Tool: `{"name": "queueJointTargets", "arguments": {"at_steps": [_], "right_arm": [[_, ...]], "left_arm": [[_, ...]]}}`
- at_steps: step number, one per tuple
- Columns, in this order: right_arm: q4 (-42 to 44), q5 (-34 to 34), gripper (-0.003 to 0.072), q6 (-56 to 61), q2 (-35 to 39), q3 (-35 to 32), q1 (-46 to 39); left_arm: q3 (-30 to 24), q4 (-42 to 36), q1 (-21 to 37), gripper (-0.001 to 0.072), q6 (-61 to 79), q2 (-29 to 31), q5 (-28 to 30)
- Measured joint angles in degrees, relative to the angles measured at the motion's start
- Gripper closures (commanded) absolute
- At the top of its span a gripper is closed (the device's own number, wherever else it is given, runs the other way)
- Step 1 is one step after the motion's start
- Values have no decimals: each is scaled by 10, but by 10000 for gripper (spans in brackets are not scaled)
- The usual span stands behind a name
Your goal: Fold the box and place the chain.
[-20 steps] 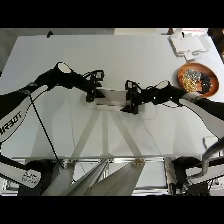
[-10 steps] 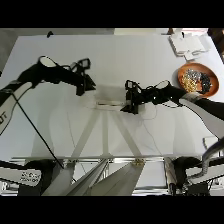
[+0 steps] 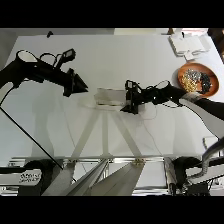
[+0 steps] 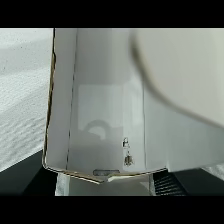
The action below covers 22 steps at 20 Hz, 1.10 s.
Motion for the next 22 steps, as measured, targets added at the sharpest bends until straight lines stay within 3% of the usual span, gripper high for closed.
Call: {"name": "queueJointTargets", "arguments": {"at_steps": [5, 12, 13, 14, 15, 22], "right_arm": [[0, 0, 149, 0, 0, 0, 0], [0, 0, 149, 0, 0, 0, 0], [0, 0, 149, 0, 0, 0, 0], [0, 0, 149, 0, 0, 0, 0], [0, 0, 149, 0, 0, 0, 0], [0, 0, 149, 0, 0, 0, 0]], "left_arm": [[0, -1, -44, 497, -49, 2, -53], [0, 1, -60, 505, -83, 17, -50], [0, 2, -55, 515, -85, 21, -38], [0, 2, -49, 668, -86, 26, -26], [0, 2, -45, 699, -87, 30, -17], [-2, 19, -59, 698, -58, 17, 35]]}}
